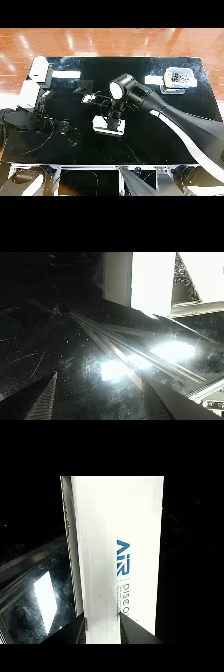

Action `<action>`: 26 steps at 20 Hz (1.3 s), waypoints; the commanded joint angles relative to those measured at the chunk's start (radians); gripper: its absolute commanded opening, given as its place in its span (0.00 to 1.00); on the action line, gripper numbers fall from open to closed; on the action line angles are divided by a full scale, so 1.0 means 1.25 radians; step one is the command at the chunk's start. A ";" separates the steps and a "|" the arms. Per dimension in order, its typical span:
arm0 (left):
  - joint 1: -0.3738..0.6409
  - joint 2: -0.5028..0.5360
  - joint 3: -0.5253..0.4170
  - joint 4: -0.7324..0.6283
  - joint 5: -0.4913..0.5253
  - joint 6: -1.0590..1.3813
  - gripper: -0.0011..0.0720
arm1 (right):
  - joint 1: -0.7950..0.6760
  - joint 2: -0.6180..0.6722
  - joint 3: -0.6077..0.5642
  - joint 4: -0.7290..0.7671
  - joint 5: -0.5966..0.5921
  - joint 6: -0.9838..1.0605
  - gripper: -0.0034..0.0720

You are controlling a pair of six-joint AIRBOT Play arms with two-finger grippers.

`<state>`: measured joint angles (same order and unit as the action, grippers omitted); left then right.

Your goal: Fold the box and place the chain.

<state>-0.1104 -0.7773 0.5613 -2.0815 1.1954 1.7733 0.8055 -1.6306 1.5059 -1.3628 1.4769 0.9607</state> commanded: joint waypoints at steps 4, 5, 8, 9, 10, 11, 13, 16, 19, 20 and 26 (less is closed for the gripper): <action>-0.001 -0.001 0.000 0.000 0.000 0.000 0.86 | 0.001 -0.001 -0.022 0.003 0.004 0.000 0.39; -0.001 -0.001 0.000 0.000 0.000 0.000 0.86 | 0.001 -0.001 -0.022 0.003 0.004 0.000 0.39; -0.001 -0.001 0.000 0.000 0.000 0.000 0.86 | 0.001 -0.001 -0.022 0.004 0.004 0.000 0.39; -0.001 -0.001 0.000 0.000 0.000 0.000 0.86 | 0.001 -0.001 -0.022 0.004 0.004 0.000 0.39; -0.001 -0.001 0.000 0.000 0.000 0.000 0.86 | 0.001 -0.001 -0.022 0.007 0.003 0.000 0.52; -0.001 -0.001 0.000 0.000 0.000 0.000 0.86 | 0.001 -0.001 -0.022 0.011 0.002 0.000 0.58; -0.001 -0.001 0.000 0.000 0.000 0.000 0.86 | 0.001 -0.001 -0.022 0.025 0.000 0.000 0.57; -0.001 -0.001 0.000 0.000 0.000 0.000 0.86 | 0.001 -0.001 -0.022 0.037 -0.012 0.000 0.52; -0.001 -0.001 0.000 0.000 0.000 0.000 0.86 | 0.001 -0.001 -0.022 0.045 -0.020 0.000 0.41; -0.001 -0.001 0.000 0.000 0.000 0.000 0.86 | 0.001 -0.001 -0.022 0.045 -0.020 0.000 0.28; -0.001 -0.001 0.000 -0.001 -0.001 0.000 0.86 | 0.001 -0.026 -0.030 0.046 -0.024 0.010 0.17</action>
